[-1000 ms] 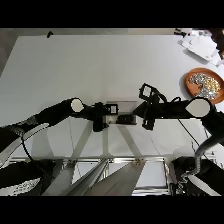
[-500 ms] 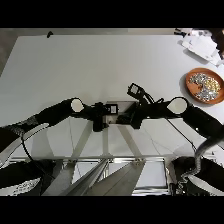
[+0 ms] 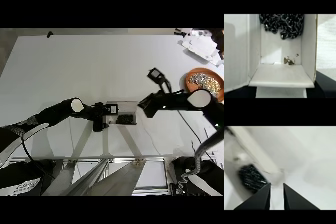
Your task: Fold the box and place the chain.
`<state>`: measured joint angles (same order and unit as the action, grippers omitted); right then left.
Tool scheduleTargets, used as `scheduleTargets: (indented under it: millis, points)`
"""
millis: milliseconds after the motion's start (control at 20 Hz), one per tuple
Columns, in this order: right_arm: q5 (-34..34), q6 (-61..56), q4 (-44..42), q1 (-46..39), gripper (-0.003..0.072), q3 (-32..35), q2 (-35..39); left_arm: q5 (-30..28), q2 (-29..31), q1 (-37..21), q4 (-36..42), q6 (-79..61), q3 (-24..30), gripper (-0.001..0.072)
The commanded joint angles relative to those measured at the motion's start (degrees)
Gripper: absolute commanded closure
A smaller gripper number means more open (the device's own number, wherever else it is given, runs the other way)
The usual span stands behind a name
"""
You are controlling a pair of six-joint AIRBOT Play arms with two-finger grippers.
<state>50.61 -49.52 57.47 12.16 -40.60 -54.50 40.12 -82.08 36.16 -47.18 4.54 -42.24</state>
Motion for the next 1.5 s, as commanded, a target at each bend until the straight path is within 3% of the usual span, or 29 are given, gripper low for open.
scheduleTargets:
  millis: [0, 50, 200, 450, 550, 750, 1050, 1250, 1450]
  points:
    - [1.6, -16.6, 19.1, -7.1, 0.0571, -3.9, 0.4, 0.0, 0.0, 0.0, 0.0, 0.0, 0.0, 0.0696]
    - [1.2, -15.6, 19.3, -7.1, 0.0671, -5.9, -1.2, 0.0, 0.0, 0.0, 0.0, 0.0, 0.0, 0.0696]
    - [1.7, -11.4, 19.3, -3.8, 0.0674, -15.5, -10.9, 0.0, 0.0, 0.0, 0.0, 0.0, 0.0, 0.0696]
    - [14.6, -7.8, 19.2, 5.7, 0.0675, -40.8, -34.6, 0.0, 0.0, 0.0, 0.0, 0.0, 0.0, 0.0696]
    - [16.3, -4.7, 17.1, 8.9, 0.0675, -45.3, -39.6, 0.0, 0.0, 0.0, 0.0, 0.0, 0.0, 0.0696]
    - [22.5, 6.3, 15.4, 14.5, 0.0675, -45.4, -41.3, 0.0, 0.0, 0.0, 0.0, 0.0, 0.0, 0.0696]
    - [25.7, 8.1, 15.7, 19.3, 0.0675, -40.9, -37.9, 0.0, 0.0, 0.0, 0.0, 0.0, 0.0, 0.0696]
    - [17.4, 9.5, 17.0, 21.5, 0.0675, -27.9, -29.8, 0.0, 0.0, 0.0, 0.0, 0.0, 0.0, 0.0696]
    - [11.3, 9.5, 16.1, 22.1, 0.0675, -21.0, -22.1, 0.0, 0.0, 0.0, 0.0, 0.0, 0.0, 0.0696]
